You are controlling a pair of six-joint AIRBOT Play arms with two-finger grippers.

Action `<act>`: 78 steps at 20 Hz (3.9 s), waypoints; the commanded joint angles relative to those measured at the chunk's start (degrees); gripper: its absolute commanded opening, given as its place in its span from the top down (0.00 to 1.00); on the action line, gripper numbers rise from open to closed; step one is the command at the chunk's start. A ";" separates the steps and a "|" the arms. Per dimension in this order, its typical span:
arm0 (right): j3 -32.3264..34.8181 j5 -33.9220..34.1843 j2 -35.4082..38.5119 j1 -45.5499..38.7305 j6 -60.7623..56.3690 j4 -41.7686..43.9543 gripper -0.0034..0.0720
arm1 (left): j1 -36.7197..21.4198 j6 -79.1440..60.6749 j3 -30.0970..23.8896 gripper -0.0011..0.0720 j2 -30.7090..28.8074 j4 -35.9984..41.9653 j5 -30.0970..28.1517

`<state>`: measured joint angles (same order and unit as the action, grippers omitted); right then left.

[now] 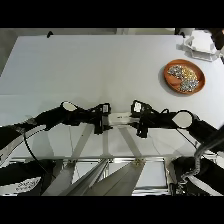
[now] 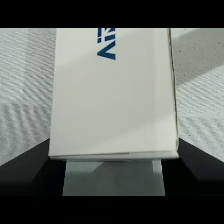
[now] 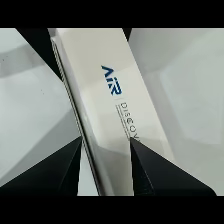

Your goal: Fold the box and place the chain.

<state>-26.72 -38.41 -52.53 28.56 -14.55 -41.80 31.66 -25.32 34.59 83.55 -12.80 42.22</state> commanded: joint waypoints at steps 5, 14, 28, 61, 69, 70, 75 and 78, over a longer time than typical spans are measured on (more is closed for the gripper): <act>-0.04 -3.67 6.49 0.00 1.51 11.91 0.59 | -0.02 -0.11 0.00 0.42 -0.04 -0.04 0.02; 3.76 -6.08 -9.88 0.00 22.10 43.56 0.94 | -0.02 -0.11 0.00 0.42 -0.04 -0.04 0.02; 8.48 -6.60 -10.69 0.00 25.40 45.38 0.94 | -0.02 -0.11 0.00 0.42 -0.04 -0.04 0.00; 9.38 -3.08 -16.11 -3.87 31.30 45.44 0.94 | -0.02 -0.11 0.00 0.42 -0.04 -0.04 0.02; 4.37 -4.15 -0.37 -5.29 16.55 43.17 0.94 | -0.02 -0.11 0.00 0.42 -0.04 -0.04 0.00; 3.87 -1.62 2.21 -6.56 9.09 39.28 0.94 | -0.02 -0.11 0.00 0.42 -0.04 -0.04 -0.02; 3.45 2.64 11.21 -19.58 -48.37 -2.58 0.94 | -0.02 -0.11 0.00 0.42 -0.04 -0.04 0.00; 3.45 -7.93 11.58 -29.16 -68.65 -27.12 0.94 | -0.02 -0.11 0.00 0.42 -0.04 0.00 -0.02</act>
<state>-23.05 -40.12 -42.89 7.31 -55.11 -42.00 31.66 -25.41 34.59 83.55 -12.82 42.26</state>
